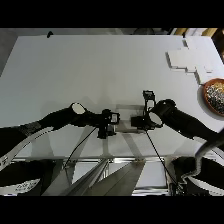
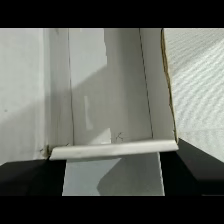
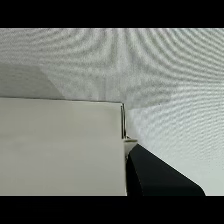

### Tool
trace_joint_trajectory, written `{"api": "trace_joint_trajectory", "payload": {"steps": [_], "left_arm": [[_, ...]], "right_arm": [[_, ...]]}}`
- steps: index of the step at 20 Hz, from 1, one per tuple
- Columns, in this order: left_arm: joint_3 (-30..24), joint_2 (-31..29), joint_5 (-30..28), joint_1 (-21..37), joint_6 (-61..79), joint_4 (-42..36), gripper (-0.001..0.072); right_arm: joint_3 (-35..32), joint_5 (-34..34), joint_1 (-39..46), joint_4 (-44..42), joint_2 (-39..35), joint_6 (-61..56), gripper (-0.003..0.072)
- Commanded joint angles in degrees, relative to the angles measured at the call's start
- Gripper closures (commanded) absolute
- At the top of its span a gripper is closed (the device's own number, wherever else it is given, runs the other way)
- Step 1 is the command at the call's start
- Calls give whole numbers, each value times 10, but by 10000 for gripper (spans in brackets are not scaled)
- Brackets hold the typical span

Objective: Fold the box and place the chain.

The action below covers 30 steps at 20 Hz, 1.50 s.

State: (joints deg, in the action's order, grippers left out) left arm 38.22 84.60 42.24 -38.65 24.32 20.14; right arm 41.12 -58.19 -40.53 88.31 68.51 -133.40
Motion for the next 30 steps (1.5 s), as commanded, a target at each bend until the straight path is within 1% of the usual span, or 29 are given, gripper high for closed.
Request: {"api": "trace_joint_trajectory", "payload": {"steps": [1, 6, 7, 8, 9, 10, 11, 14, 15, 16, 17, 21, 25, 28, 30], "left_arm": [[0, 0, 0, 0, 1, 0, 396], [0, 0, 0, 0, 1, 0, 396], [0, 0, 0, 0, 1, 0, 396], [0, 0, 0, 0, 1, 0, 396], [0, 0, 0, 0, 1, 0, 396], [0, 0, 0, 0, 1, 0, 396], [0, 0, 0, 0, 1, 0, 396], [0, 0, 0, 0, 1, 0, 396], [0, 0, 0, 0, 1, 0, 396], [0, 0, 0, 0, 1, 0, 396], [0, 0, 0, 0, 1, 0, 396], [0, 0, 0, 0, 1, 0, 396], [0, 0, 0, 0, 1, 0, 396], [0, 0, 0, 0, 1, 0, 396], [0, 0, 0, 0, 1, 0, 396]], "right_arm": [[0, 6, -6, 2, 1, -2, 470], [0, 2, -6, 3, 1, 0, 471], [0, 0, -6, 4, 1, 0, 515], [0, -1, -6, 5, 1, 0, 542], [0, -4, -6, 6, 1, 5, 589], [0, -9, -6, 9, 1, 4, 609], [0, -16, -6, 14, 1, 5, 646], [0, -34, -6, 30, 1, 5, 667], [0, -38, -6, 31, 1, 9, 658], [0, -37, -6, 31, 1, 23, 533], [0, -38, -6, 30, 1, 29, 437], [-1, -35, -6, 30, 1, 47, 436], [-2, -2, -6, 24, 1, 47, 436], [-6, -5, -6, 25, 1, 47, 437], [-20, -4, -6, 23, 1, 47, 437]]}}
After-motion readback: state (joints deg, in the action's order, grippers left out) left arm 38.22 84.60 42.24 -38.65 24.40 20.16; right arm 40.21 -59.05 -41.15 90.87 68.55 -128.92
